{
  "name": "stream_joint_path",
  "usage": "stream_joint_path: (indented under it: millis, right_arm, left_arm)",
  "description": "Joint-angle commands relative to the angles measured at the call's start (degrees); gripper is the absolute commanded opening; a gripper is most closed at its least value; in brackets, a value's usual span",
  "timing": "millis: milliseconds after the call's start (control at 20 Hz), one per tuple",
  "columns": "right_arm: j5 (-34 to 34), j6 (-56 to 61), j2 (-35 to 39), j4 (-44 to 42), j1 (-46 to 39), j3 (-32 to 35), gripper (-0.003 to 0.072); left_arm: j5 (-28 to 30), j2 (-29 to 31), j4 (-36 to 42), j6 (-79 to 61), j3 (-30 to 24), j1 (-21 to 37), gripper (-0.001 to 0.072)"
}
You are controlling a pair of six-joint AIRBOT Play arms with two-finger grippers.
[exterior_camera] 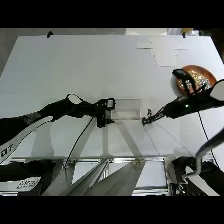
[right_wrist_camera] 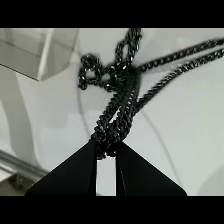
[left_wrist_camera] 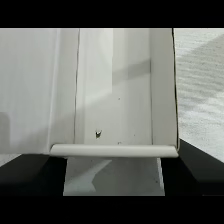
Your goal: Fold the box and place the chain.
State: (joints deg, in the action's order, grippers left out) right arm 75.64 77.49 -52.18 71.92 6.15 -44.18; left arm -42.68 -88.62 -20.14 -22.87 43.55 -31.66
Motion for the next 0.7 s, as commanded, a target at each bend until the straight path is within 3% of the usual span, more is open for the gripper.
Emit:
stream_joint_path:
  millis: [0, 150, 250, 350, 400, 450, 500, 650]
  right_arm:
    - [-2.3, 2.1, 0.5, 1.3, 1.5, 5.1, 0.0016]
    - [-3.1, 2.2, 0.5, -1.2, 1.5, 5.2, 0.0022]
    - [-4.2, 2.2, 0.5, -2.3, 1.5, 5.2, 0.0096]
    - [-5.1, 2.2, 0.5, -2.9, 1.5, 5.2, 0.0103]
    - [-5.9, 2.2, 0.5, -3.7, 1.5, 5.2, 0.0164]
    - [-6.8, 2.2, 0.5, -5.0, 1.5, 5.2, 0.0310]
    - [-8.3, 2.2, 0.5, -6.5, 1.7, 5.2, 0.0293]
    - [-11.9, 4.7, 0.3, -5.0, 4.9, 5.2, 0.0019]
  left_arm:
    - [0.0, 0.0, 0.0, 0.0, 0.0, 0.0, 0.0271]
    - [0.0, 0.0, 0.0, 0.0, 0.0, 0.0, 0.0271]
    - [0.0, 0.0, 0.0, 0.0, 0.0, 0.0, 0.0271]
    - [0.0, 0.0, 0.0, 0.0, 0.0, 0.0, 0.0271]
    - [0.0, 0.0, 0.0, 0.0, 0.0, 0.0, 0.0271]
    - [0.0, 0.0, 0.0, 0.0, 0.0, 0.0, 0.0271]
    - [0.0, 0.0, 0.0, 0.0, 0.0, 0.0, 0.0271]
    - [0.0, 0.0, 0.0, 0.0, 0.0, 0.0, 0.0271]
